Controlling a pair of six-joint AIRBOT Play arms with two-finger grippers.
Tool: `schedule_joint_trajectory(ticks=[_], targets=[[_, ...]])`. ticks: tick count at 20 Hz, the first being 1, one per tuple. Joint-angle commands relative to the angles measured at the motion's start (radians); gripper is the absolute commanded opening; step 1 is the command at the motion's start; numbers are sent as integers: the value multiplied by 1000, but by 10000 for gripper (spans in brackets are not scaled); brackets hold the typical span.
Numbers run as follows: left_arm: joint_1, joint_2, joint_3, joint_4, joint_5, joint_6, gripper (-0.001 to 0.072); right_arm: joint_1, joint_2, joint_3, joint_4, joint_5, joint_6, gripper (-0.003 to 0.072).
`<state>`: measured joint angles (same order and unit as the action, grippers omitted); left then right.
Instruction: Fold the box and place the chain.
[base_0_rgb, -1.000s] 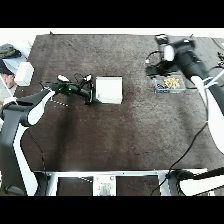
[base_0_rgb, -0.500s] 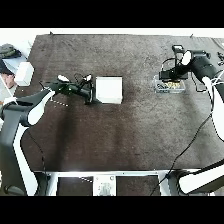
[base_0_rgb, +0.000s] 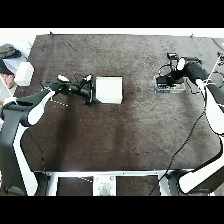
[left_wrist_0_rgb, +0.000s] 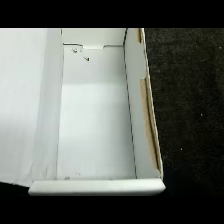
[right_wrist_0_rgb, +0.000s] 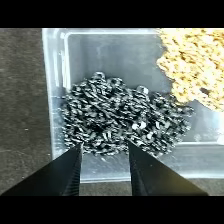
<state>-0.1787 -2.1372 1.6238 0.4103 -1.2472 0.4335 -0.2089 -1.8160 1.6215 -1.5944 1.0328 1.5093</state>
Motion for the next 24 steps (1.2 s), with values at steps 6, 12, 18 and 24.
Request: schedule_joint_trajectory(ticks=[6, 12, 18, 24], targets=[[1, 0, 0, 0, 0, 0, 404, -10, -53, 1, 29, 15, -30, 315], [1, 0, 0, 0, 0, 0, 404, -11, -56, 1, 32, 14, -54, 92], [1, 0, 0, 0, 0, 0, 404, -11, -20, 6, 44, 21, -54, -13], [1, 0, 0, 0, 0, 0, 404, -10, 219, 5, 56, 36, -64, -14]])
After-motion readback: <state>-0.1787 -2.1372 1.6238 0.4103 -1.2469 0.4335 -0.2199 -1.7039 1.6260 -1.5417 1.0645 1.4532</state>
